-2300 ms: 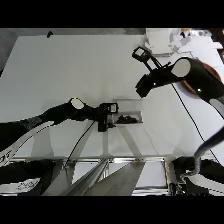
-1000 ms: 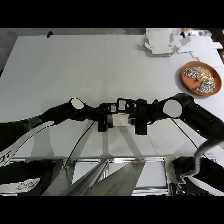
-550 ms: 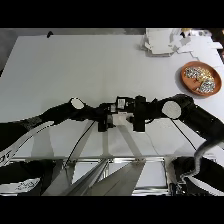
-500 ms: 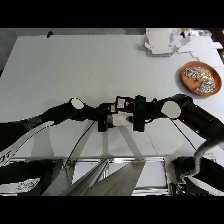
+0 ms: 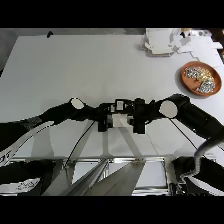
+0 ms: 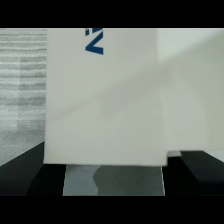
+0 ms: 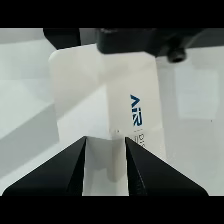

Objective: Fold the box and place the chain.

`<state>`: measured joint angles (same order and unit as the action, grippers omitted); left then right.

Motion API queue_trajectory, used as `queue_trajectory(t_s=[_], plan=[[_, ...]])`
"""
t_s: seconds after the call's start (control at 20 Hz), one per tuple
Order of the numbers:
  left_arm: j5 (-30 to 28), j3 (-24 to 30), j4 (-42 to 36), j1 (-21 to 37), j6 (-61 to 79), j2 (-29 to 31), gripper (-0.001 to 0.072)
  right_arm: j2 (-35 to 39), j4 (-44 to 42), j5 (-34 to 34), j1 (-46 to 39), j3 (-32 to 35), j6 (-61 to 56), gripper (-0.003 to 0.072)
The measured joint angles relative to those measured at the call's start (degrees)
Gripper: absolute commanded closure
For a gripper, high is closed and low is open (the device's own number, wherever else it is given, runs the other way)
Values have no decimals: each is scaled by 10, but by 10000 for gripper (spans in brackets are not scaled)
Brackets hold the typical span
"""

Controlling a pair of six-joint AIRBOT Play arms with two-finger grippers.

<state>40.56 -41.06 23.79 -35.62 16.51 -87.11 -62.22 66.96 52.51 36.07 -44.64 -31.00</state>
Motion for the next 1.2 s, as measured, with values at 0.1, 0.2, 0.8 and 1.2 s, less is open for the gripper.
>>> queue_trajectory(t_s=[0.1,0.2,0.8,1.2], plan=[[0,0,0,0,0,0,438,0,11,-4,0,0,0,411],[0,0,0,0,0,0,438,0,19,-15,0,0,0,427],[0,0,0,0,-1,0,438,0,36,-41,0,5,0,528],[0,0,0,0,0,0,438,1,34,-43,0,22,0,525]])
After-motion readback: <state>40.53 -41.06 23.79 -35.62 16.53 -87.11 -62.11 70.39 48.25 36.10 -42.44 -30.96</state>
